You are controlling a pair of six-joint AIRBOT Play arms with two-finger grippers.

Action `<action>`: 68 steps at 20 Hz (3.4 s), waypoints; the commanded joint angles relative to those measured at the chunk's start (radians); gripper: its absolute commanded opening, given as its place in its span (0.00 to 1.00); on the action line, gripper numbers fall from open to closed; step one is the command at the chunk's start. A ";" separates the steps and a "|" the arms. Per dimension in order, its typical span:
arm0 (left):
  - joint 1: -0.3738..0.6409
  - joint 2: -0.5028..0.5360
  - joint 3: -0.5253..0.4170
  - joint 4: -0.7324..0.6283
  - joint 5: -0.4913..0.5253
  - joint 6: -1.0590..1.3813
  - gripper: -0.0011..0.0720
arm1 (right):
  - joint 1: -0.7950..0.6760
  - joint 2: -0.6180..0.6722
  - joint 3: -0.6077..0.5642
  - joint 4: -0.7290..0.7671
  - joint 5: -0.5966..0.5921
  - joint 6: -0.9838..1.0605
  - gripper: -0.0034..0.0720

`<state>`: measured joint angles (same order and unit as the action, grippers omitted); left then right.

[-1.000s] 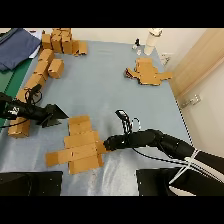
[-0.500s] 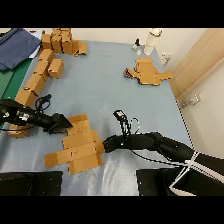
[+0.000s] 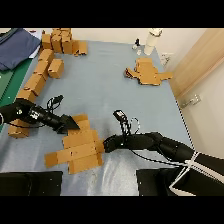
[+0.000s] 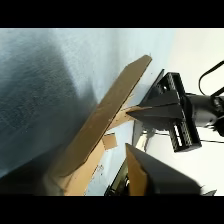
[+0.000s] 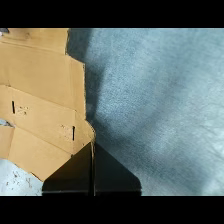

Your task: Fold the box.

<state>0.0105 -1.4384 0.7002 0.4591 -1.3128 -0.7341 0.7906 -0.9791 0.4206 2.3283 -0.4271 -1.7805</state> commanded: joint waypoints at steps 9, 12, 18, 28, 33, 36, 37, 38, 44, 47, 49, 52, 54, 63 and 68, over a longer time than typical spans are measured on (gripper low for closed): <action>-0.033 -0.008 0.007 -0.003 -0.058 0.100 0.40 | 0.000 0.001 0.000 -0.010 0.002 0.000 0.05; -0.064 -0.008 0.008 -0.003 -0.055 0.119 0.34 | 0.000 0.001 0.000 -0.011 0.004 0.000 0.05; -0.066 -0.008 0.015 -0.003 -0.044 0.163 0.03 | 0.000 0.001 0.000 -0.013 0.005 0.000 0.05; -0.066 -0.008 0.024 -0.026 -0.033 0.153 0.59 | 0.000 0.001 0.000 -0.014 0.004 0.000 0.05; -0.066 -0.008 0.024 -0.029 -0.030 0.159 0.39 | 0.000 0.001 0.000 -0.014 0.004 0.000 0.05; -0.066 -0.008 0.024 -0.029 -0.030 0.182 0.07 | 0.000 0.001 0.000 -0.014 0.004 0.000 0.05; -0.066 -0.008 0.024 -0.029 -0.031 0.197 0.03 | 0.000 0.001 0.000 -0.014 0.004 0.000 0.05; -0.066 -0.008 0.024 -0.029 -0.031 0.204 0.03 | 0.000 0.001 0.000 -0.014 0.004 0.000 0.05; -0.090 0.059 0.042 -0.137 -0.019 0.243 0.03 | -0.095 0.053 0.024 -0.024 -0.086 0.057 0.58; -0.171 0.183 0.083 -0.146 0.041 0.338 0.03 | -0.270 0.167 0.069 -0.147 -0.167 0.111 0.58; -0.232 0.222 0.093 -0.188 0.092 0.365 0.03 | -0.409 0.246 0.114 -0.325 -0.221 0.186 0.58; -0.311 0.205 0.093 -0.218 0.173 0.421 0.03 | -0.592 0.330 0.170 -0.425 -0.323 0.279 0.62; -0.362 0.177 0.093 -0.220 0.241 0.467 0.03 | -0.641 0.353 0.183 -0.411 -0.382 0.279 0.53; -0.495 -0.068 0.225 -0.243 0.126 0.499 0.03 | -0.632 0.320 0.178 -0.380 -0.420 0.277 0.11; -0.495 -0.082 0.240 -0.158 0.091 0.468 0.03 | -0.632 0.267 0.176 -0.379 -0.419 0.268 0.07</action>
<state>-0.4808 -1.5009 0.9291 0.2634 -1.1946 -0.2543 0.1593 -0.6849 0.5972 1.9465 -0.8444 -1.5070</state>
